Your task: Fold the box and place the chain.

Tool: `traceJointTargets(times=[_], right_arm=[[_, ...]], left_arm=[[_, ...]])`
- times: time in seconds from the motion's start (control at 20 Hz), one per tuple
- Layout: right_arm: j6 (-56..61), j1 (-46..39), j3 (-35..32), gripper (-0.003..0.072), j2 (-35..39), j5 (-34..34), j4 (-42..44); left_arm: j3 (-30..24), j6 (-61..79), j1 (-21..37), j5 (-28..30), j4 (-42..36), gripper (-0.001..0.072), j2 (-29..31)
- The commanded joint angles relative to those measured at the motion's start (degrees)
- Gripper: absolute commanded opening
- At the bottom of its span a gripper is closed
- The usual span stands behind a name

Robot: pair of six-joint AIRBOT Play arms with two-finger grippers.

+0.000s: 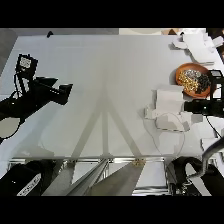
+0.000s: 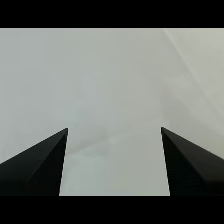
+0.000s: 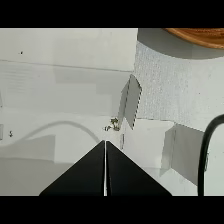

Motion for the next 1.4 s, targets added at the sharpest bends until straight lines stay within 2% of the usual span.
traceJointTargets(times=[0.0,0.1,0.15,0.2,0.25,0.45,0.5,0.7,0.85,1.1,1.35], right_arm=[[0.00,-0.04,0.02,0.0011,0.04,0.04,0.02],[0.00,-0.04,0.02,0.0020,0.04,0.15,-0.07],[0.00,-0.04,0.02,0.0120,0.02,0.39,-0.28],[0.00,-0.04,0.02,0.0275,0.02,0.72,-0.50],[0.02,-0.04,0.02,0.0361,0.02,0.79,-0.70],[4.76,-0.07,0.02,0.0365,0.02,2.78,-7.43],[5.75,-0.39,0.04,0.0389,-0.04,3.52,-9.68],[5.33,-6.08,0.15,0.0404,-1.73,6.01,-11.72],[2.12,-11.28,3.13,0.0408,-6.62,9.29,-10.45],[-3.30,-17.09,11.50,0.0417,-19.37,16.70,-5.88],[-8.15,-19.67,12.48,0.0421,-28.00,15.58,-1.25]], left_arm=[[0.07,0.02,-0.04,0.02,0.02,0.0643,-0.02],[0.07,0.02,-0.04,0.02,0.02,0.0643,-0.04],[0.07,0.02,-0.04,0.00,0.02,0.0643,-0.04],[0.07,0.02,-0.04,0.00,0.02,0.0643,-0.04],[0.07,0.02,-0.04,0.00,0.02,0.0643,-0.02],[0.07,0.02,-0.04,0.02,0.04,0.0643,-0.04],[0.07,0.02,-0.04,0.00,0.02,0.0643,-0.04],[0.07,0.02,-0.04,0.02,0.02,0.0643,-0.04],[0.07,0.02,-0.04,0.02,0.02,0.0643,-0.02],[0.07,0.02,-0.04,0.02,0.02,0.0643,-0.04],[0.07,0.02,-0.04,0.02,0.02,0.0643,-0.04]])
